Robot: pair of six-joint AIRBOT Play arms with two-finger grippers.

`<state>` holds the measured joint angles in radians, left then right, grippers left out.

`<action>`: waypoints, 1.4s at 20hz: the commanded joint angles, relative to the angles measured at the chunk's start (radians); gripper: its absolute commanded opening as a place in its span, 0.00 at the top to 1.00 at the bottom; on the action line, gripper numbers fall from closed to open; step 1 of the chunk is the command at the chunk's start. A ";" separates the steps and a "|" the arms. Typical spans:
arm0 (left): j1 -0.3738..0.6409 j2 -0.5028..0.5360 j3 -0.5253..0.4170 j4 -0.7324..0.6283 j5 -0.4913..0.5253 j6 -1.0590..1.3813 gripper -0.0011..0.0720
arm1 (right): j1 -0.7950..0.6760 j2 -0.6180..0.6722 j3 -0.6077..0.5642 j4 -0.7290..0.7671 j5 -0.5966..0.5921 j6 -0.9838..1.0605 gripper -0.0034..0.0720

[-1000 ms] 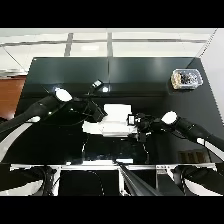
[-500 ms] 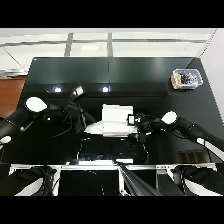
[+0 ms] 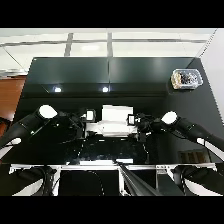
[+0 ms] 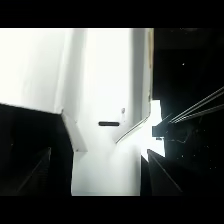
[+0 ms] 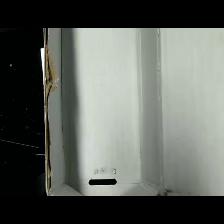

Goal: Fold the box and place the chain.

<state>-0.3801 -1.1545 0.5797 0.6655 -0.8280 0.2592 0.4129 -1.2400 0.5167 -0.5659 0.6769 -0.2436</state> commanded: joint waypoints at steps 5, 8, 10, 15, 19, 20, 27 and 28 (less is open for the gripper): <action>-0.038 -0.030 -0.002 -0.113 -0.007 0.047 0.62 | 0.001 0.000 0.001 0.000 0.000 0.000 0.87; -0.039 -0.033 -0.002 -0.140 -0.007 0.047 0.68 | 0.001 0.000 0.000 0.000 0.000 0.000 0.87; -0.039 -0.053 -0.002 -0.194 -0.011 0.047 0.68 | 0.001 0.000 0.000 0.000 0.000 0.000 0.87; -0.065 -0.113 0.007 -0.266 -0.006 0.048 0.68 | 0.001 0.000 0.000 0.000 0.000 0.000 0.87; -0.068 -0.143 0.013 -0.267 -0.006 0.044 0.68 | 0.001 0.000 0.000 0.000 0.000 0.000 0.87; -0.068 -0.145 0.017 -0.267 -0.006 0.044 0.68 | 0.001 0.000 0.000 0.000 0.000 0.000 0.87; -0.068 -0.148 0.018 -0.282 -0.007 0.043 0.40 | 0.001 0.000 0.000 0.000 0.000 0.000 0.87; -0.068 -0.149 0.018 -0.282 -0.007 0.043 0.51 | 0.001 0.000 0.000 0.000 0.000 0.000 0.87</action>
